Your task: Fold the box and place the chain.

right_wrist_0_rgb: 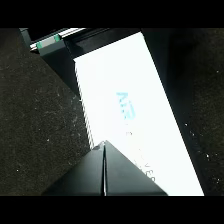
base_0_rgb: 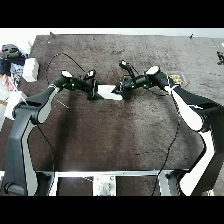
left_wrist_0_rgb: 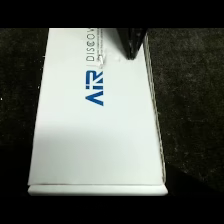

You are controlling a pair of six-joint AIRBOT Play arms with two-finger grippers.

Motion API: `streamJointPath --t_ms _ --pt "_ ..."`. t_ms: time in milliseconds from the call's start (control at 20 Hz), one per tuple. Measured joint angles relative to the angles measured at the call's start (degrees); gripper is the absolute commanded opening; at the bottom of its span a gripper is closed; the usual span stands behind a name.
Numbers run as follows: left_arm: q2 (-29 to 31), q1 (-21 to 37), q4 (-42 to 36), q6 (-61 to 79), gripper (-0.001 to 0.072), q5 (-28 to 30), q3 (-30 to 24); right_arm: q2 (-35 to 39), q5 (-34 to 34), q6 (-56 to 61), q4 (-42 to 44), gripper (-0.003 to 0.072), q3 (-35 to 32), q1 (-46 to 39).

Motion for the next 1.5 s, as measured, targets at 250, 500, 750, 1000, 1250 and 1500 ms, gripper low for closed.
streamJointPath --t_ms 250,500,750,1000,1250,1500 --pt "0.0 0.0 -0.1 -0.1 0.0347 0.0 0.0 8.6 -2.3 -2.8 9.4 0.0010 -2.1 -0.1" --pt "0.0 0.0 -0.1 -0.1 0.0347 0.0 0.0 27.3 -14.0 -4.5 15.7 0.0012 -17.2 -0.4" --pt "0.0 0.0 0.0 0.0 0.0347 0.0 0.0 52.3 -36.1 -4.4 17.7 0.0013 -43.4 -2.6" --pt "0.0 0.0 0.0 0.0 0.0347 0.1 0.0 75.7 -52.6 -3.4 18.3 0.0013 -66.4 -3.7" --pt "0.0 0.0 0.0 0.0 0.0348 0.1 0.0 94.5 -61.0 -3.2 18.4 0.0014 -82.7 -3.8" --pt "0.0 0.0 0.0 0.0 0.0347 0.1 0.0 103.4 -63.4 -3.2 18.4 0.0014 -89.4 -3.9"
